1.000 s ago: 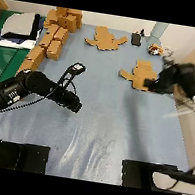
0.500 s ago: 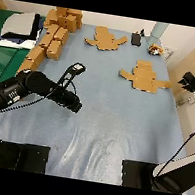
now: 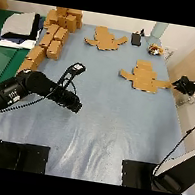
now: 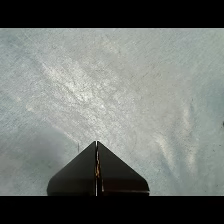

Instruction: Fold the box.

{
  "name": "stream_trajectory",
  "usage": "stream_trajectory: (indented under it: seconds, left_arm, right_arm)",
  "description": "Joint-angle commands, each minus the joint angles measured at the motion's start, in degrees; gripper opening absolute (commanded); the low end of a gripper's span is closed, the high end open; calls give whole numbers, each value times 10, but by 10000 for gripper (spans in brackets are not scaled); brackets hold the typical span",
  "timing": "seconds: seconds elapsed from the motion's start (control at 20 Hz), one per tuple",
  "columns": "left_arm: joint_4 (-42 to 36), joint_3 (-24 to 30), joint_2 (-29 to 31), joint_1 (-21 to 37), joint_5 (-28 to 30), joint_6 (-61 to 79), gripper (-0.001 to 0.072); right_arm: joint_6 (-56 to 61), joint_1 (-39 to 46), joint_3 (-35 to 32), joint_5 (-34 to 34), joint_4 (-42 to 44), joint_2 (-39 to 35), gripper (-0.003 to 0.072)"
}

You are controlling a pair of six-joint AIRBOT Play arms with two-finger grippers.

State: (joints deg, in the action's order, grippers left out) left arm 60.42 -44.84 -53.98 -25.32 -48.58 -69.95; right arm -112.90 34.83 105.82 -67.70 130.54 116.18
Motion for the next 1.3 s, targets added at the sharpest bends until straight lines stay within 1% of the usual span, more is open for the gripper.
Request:
stream_trajectory:
  seconds: [0.0, 0.15, 0.2, 0.25, 0.3, 0.35, 0.45, 0.55, 0.65, 0.7, 0.8, 0.9, 1.05, 1.15, 1.25]
  left_arm:
    - [0, 0, 0, 0, 0, 0, 16]
    - [0, 0, 0, 0, 0, 0, 16]
    - [0, 0, 0, 0, 0, 0, 16]
    - [0, 0, 0, 0, 0, 0, 16]
    - [0, 0, 0, 0, 0, 0, 16]
    - [0, 0, 0, 0, 0, 0, 16]
    - [0, 0, 0, 0, 0, 0, 16]
    - [0, 0, 0, 0, 0, 0, 16]
    - [0, 0, 0, 0, 0, 0, 16]
    - [0, 0, 0, 0, 0, 0, 16]
    - [0, 0, 0, 0, 0, 0, 16]
    - [0, 0, 0, 0, 0, 0, 16]
    - [0, 0, 0, 0, 0, 0, 17]
    - [0, 0, 0, 0, 0, 0, 16]
    - [0, 0, 0, 0, 0, 0, 16]
  right_arm:
    - [-23, -17, 2, -9, 17, 16, 351]
    - [-24, -33, 7, -16, 19, 21, 345]
    - [-32, -39, 9, -20, 22, 20, 309]
    - [-39, -44, 15, -26, 22, 20, 258]
    - [-51, -49, 25, -40, 26, 20, 166]
    - [-62, -54, 38, -55, 30, 19, 15]
    - [-66, -65, 59, -78, 34, 12, 4]
    - [-53, -76, 59, -83, 32, -8, 0]
    - [-16, -85, 38, -84, 17, -35, -1]
    - [-1, -90, 14, -84, 7, -54, 0]
    - [15, -104, -69, -82, -19, -107, -1]
    - [26, -121, -190, -52, -46, -183, -1]
    - [44, -143, -411, 12, -48, -349, -1]
    - [81, -157, -544, 34, -56, -464, 0]
    - [141, -184, -668, 54, -101, -583, -1]
